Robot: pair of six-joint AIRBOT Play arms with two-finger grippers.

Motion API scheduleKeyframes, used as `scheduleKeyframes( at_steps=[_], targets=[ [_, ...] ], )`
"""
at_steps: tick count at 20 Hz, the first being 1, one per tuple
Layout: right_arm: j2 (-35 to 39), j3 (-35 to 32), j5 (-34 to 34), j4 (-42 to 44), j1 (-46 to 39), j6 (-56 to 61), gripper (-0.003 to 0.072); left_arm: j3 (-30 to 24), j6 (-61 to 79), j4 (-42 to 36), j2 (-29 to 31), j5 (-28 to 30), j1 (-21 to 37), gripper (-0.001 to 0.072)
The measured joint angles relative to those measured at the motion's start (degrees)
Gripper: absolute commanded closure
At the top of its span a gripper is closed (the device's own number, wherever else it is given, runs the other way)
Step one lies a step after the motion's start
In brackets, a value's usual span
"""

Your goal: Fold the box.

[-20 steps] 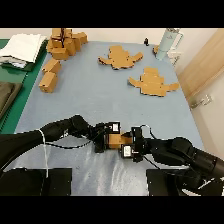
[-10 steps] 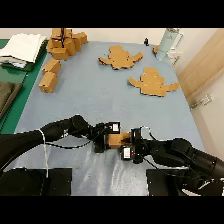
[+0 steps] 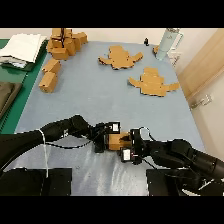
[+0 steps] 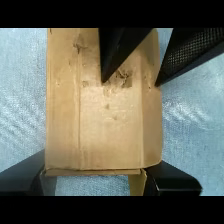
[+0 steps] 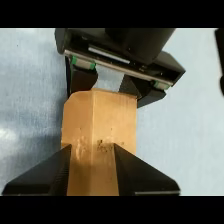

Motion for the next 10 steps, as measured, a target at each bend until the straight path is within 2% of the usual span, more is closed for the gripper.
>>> scheduleKeyframes(
  at_steps=[1,2,3,10],
  targets=[
    [-0.1,0.0,1.0,0.0,0.4,0.0,0.0248,0.0,0.0,0.0,0.0,0.0,0.0,0.0233],
    [-0.4,0.0,2.0,0.1,0.8,0.0,0.0191,0.0,0.0,0.0,0.0,0.0,0.0,0.0232],
    [-0.8,0.0,2.9,0.1,1.1,0.0,0.0166,0.0,0.0,0.0,0.0,0.0,0.0,0.0232],
    [-5.7,0.0,8.4,0.2,1.9,0.0,0.0187,0.0,0.0,0.0,0.0,0.0,0.0,0.0232]
  ],
)
